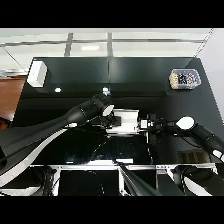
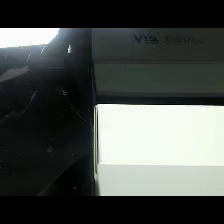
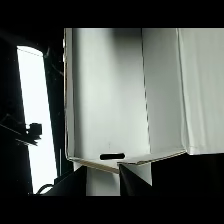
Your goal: Fold the box and place the chain.
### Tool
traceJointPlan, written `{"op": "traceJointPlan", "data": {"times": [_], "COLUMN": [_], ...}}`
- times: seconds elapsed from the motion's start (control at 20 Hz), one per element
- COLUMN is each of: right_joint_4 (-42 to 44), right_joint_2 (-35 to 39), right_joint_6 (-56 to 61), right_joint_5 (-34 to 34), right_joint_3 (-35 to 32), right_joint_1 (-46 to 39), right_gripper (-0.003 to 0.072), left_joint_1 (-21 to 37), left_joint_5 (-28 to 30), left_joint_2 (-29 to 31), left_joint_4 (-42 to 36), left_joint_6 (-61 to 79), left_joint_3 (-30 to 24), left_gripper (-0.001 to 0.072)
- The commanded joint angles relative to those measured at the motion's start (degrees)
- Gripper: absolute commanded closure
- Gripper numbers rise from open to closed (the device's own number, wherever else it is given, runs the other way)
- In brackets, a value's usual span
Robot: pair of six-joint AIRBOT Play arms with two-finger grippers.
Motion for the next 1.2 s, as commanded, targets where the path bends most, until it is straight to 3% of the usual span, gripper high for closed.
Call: {"op": "traceJointPlan", "data": {"times": [0.0,0.5,0.95,1.0,1.05,1.1,1.15], "right_joint_4": [5.2,13.6,14.0,14.1,14.1,14.0,14.0], "right_joint_2": [-0.3,-2.9,-4.2,-4.2,-4.2,-4.2,-4.2], "right_joint_6": [0.0,-0.1,1.5,1.8,1.9,1.9,1.9], "right_joint_5": [-0.3,-3.2,-6.6,-6.8,-7.0,-7.1,-7.1], "right_joint_3": [0.0,0.0,-0.1,-0.1,-0.1,-0.1,-0.1], "right_joint_1": [0.7,2.5,4.3,4.3,4.3,4.3,4.3], "right_gripper": [0.0453,0.0452,0.0452,0.0418,0.0266,0.0230,0.0424], "left_joint_1": [0.0,0.0,0.0,0.0,0.0,0.0,0.0], "left_joint_5": [0.0,0.2,0.2,0.2,0.2,0.2,0.2], "left_joint_2": [0.0,0.0,0.0,0.0,0.0,0.0,0.0], "left_joint_4": [0.0,0.0,0.0,0.0,0.0,0.0,0.0], "left_joint_6": [0.0,0.0,0.0,0.0,0.0,0.0,0.0], "left_joint_3": [0.0,0.0,0.0,0.0,0.0,0.0,0.0], "left_gripper": [0.0682,0.0682,0.0682,0.0682,0.0682,0.0682,0.0682]}}
